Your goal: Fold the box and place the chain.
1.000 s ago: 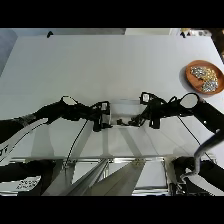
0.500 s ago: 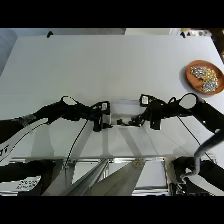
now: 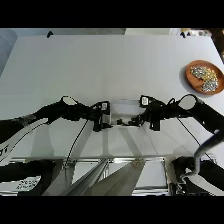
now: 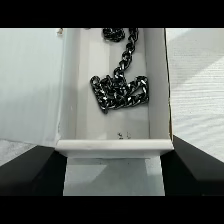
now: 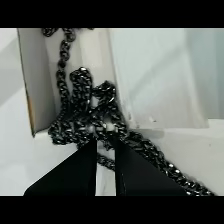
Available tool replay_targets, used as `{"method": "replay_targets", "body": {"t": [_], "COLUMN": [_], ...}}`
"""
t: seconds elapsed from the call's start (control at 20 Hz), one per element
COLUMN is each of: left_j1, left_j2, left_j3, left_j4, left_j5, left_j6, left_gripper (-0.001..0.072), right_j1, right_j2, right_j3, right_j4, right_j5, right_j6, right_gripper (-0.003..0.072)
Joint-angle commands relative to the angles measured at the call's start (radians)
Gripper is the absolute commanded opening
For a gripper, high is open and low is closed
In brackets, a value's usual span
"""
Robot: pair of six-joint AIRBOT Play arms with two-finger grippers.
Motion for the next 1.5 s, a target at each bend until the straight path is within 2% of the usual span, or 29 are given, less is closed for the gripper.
{"method": "replay_targets", "body": {"t": [0.0,0.05,0.15,0.4,0.7,1.25,1.45], "left_j1": [0.0,0.0,0.0,0.0,0.0,0.0,0.0], "left_j2": [0.001,0.001,0.001,0.001,0.001,0.001,0.001], "left_j3": [0.0,0.0,0.0,0.0,0.0,0.0,0.0], "left_j4": [0.0,0.0,0.0,0.0,0.0,0.0,0.0], "left_j5": [0.0,0.0,0.0,0.0,0.0,0.0,0.0], "left_j6": [0.0,0.0,0.0,0.0,0.0,0.0,0.0], "left_gripper": [0.0207,0.0207,0.0207,0.0207,0.0207,0.0207,0.0207], "right_j1": [-0.001,-0.001,-0.001,-0.001,-0.001,0.0,0.002], "right_j2": [-0.001,-0.001,-0.001,-0.011,-0.093,-0.098,-0.099], "right_j3": [-0.008,-0.008,-0.008,-0.008,-0.008,-0.008,-0.008], "right_j4": [-0.083,-0.099,-0.09,-0.079,-0.063,-0.06,-0.058], "right_j5": [-0.001,-0.013,-0.047,-0.111,-0.157,-0.1,-0.145], "right_j6": [0.0,0.001,0.003,-0.001,-0.009,-0.039,-0.039], "right_gripper": [0.0131,0.0134,0.0208,0.0207,0.0201,0.0201,0.0201]}}
